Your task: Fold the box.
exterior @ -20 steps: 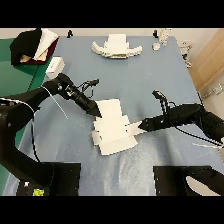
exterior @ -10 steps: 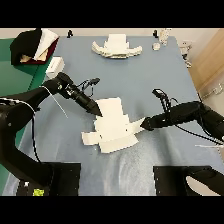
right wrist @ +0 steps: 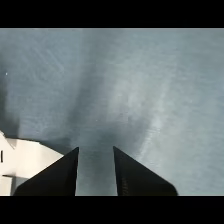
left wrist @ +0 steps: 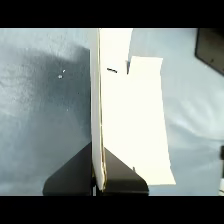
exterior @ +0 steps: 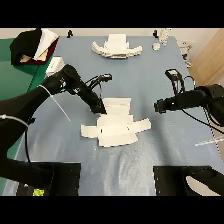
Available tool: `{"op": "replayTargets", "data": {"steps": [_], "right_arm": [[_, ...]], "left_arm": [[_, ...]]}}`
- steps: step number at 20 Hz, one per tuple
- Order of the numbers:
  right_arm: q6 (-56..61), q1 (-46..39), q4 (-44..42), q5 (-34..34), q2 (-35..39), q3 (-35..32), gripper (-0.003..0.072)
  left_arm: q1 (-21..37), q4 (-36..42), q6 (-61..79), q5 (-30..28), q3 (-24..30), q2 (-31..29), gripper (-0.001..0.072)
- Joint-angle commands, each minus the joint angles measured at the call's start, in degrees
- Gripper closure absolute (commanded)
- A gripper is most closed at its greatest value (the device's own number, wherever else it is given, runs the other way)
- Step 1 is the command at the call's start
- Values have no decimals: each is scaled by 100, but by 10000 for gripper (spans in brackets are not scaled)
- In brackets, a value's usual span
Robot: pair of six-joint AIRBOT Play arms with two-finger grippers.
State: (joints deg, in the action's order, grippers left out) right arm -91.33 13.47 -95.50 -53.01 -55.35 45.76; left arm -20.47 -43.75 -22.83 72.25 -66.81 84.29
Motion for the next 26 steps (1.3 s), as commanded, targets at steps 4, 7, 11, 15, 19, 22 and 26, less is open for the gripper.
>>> {"op": "replayTargets", "data": {"steps": [4,7,11,15,19,22,26], "right_arm": [[750,-2,271,2,-4,223,343],[791,0,267,4,-4,223,343],[798,0,107,4,-7,219,343],[800,0,4,4,-7,219,342],[802,0,4,4,-7,219,343],[929,0,4,4,-7,219,343],[929,0,4,4,-7,219,343]], "left_arm": [[-796,404,1172,-1775,1266,-1587,704],[-1147,501,1731,-2907,2186,-2262,703],[-1497,503,2055,-3753,2986,-2590,703],[-1742,503,2295,-3974,3233,-2597,699],[-1731,494,2343,-3963,3259,-2457,697],[-1731,496,2341,-3856,3259,-2304,697],[-1731,494,2341,-3552,3257,-2308,697]]}}
